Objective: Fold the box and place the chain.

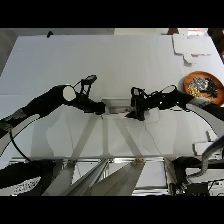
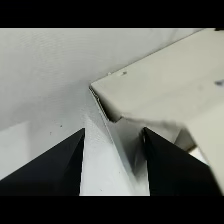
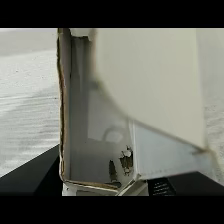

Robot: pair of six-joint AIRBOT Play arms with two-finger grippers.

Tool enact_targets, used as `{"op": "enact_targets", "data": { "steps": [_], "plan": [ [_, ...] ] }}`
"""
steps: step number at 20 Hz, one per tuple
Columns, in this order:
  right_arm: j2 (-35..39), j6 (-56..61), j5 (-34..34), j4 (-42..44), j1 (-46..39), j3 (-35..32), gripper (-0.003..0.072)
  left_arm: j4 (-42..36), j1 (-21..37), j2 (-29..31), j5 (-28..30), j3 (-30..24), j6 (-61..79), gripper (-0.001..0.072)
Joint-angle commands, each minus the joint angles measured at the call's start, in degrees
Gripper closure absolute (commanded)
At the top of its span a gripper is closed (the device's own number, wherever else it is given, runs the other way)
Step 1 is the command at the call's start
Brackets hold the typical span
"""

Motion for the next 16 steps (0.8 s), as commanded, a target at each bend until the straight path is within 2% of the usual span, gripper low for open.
{"op": "enact_targets", "data": {
  "steps": [1, 6, 9, 10, 12, 16],
  "plan": [
    [0.0, 0.1, 0.0, 0.0, 0.0, 0.0, 0.0288, 5.0, -2.1, -3.6, -3.8, 3.6, -6.1, 0.0312],
    [0.0, 0.1, 0.0, 0.0, 0.0, 0.0, 0.0288, 14.4, -2.6, -4.6, -6.1, 8.6, -14.4, 0.0322],
    [0.0, 0.1, 0.0, 0.0, 0.0, 0.0, 0.0288, 19.0, -3.7, -4.6, -7.2, 9.2, -20.9, 0.0322],
    [0.0, 0.1, 0.0, 0.0, 0.0, 0.0, 0.0288, 19.5, -4.1, -4.6, -7.1, 9.2, -22.1, 0.0323],
    [0.0, 0.1, 0.0, 0.0, 0.0, 0.0, 0.0288, 19.5, -5.1, -4.7, -6.4, 9.2, -23.5, 0.0371],
    [0.0, 0.1, 0.0, 0.0, 0.0, 0.0, 0.0288, 19.3, -6.9, -4.8, -5.2, 9.2, -26.3, 0.0371]
  ]
}}
